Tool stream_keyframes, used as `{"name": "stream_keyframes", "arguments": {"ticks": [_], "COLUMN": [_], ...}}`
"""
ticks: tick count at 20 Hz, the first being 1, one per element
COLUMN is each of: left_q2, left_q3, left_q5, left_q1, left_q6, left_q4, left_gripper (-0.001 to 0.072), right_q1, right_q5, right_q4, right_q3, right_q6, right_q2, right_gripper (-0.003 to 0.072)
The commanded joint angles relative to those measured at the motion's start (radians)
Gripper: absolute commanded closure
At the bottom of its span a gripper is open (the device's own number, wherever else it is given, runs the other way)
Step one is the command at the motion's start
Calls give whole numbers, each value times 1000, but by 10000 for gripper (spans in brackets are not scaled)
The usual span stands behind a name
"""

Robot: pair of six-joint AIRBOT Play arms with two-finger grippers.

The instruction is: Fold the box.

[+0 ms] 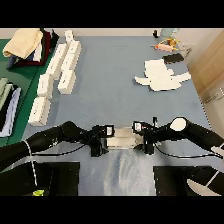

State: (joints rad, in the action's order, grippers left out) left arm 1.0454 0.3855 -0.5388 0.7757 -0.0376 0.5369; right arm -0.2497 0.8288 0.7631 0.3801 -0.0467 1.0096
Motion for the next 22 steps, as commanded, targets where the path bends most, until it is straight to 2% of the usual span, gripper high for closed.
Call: {"name": "stream_keyframes", "arguments": {"ticks": [1,10,14,22], "left_q2": [8,8,8,26], "left_q3": [1,2,13,11], "left_q5": [44,52,50,48], "left_q1": [11,16,16,16], "left_q6": [-1,-49,-53,-52], "left_q4": [-14,-23,-78,-66], "left_gripper": [12,13,14,14], "right_q1": [0,0,0,0], "right_q5": [0,0,0,0], "right_q4": [0,0,0,0], "right_q3": [1,1,1,1], "right_q6": [1,1,0,0], "right_q2": [-1,-1,-1,-1], "right_gripper": [178,178,178,178]}}
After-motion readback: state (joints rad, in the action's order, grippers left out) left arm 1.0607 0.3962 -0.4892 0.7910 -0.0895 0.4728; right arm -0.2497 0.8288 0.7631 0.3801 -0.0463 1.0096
